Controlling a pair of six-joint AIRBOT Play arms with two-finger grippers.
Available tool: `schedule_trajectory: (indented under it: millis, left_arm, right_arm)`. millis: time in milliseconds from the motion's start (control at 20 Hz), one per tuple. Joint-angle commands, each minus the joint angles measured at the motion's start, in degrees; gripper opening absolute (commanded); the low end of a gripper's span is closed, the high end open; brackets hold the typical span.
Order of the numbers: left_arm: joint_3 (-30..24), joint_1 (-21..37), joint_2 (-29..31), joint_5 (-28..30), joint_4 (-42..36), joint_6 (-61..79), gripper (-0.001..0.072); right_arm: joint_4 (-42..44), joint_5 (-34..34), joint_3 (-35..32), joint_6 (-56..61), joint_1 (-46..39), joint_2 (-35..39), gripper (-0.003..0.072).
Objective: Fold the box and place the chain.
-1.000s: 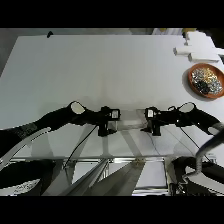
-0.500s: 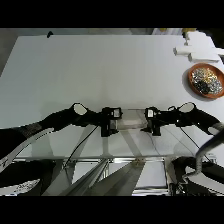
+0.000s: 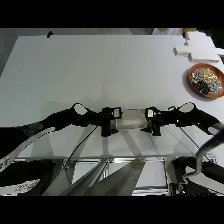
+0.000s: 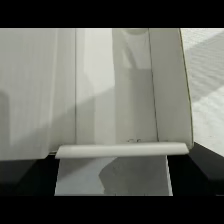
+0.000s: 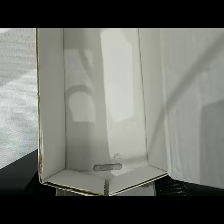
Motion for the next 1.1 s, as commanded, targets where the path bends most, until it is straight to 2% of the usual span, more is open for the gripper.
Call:
schedule_trajectory:
  millis: [0, 150, 200, 250, 450, 550, 800, 1050]
  left_arm:
    - [0.0, 0.0, -0.1, 0.2, -2.1, 0.9, 0.0699]
    - [0.0, 0.1, -0.7, 0.2, -3.2, 0.9, 0.0690]
    - [0.0, 0.1, -1.0, 0.2, -3.2, 0.9, 0.0623]
    - [-0.2, 0.0, -1.1, 0.2, -3.4, 1.7, 0.0620]
    - [-0.6, 0.3, -0.9, -1.1, -4.9, 5.8, 0.0638]
    - [-0.6, 1.0, -0.9, -1.2, -4.9, 5.9, 0.0696]
    - [-2.7, 3.7, 0.9, -3.7, -5.5, 11.0, 0.0701]
    - [-4.7, 4.3, 1.9, -3.5, -11.3, 16.4, 0.0701]
  right_arm:
    - [0.0, 0.0, 0.0, 0.0, 0.0, 0.0, 0.0317]
    - [0.0, 0.0, 0.0, 0.0, 0.0, 0.0, 0.0317]
    - [0.0, 0.0, 0.0, 0.0, 0.0, 0.0, 0.0317]
    - [0.0, 0.0, 0.0, 0.0, 0.0, 0.0, 0.0317]
    - [0.0, 0.0, 0.0, 0.0, 0.0, 0.0, 0.0317]
    - [0.0, 0.0, 0.0, 0.0, 0.0, 0.0, 0.0317]
    - [0.0, 0.0, 0.0, 0.0, 0.0, 0.0, 0.0317]
    - [0.0, 0.0, 0.0, 0.0, 0.0, 0.0, 0.0317]
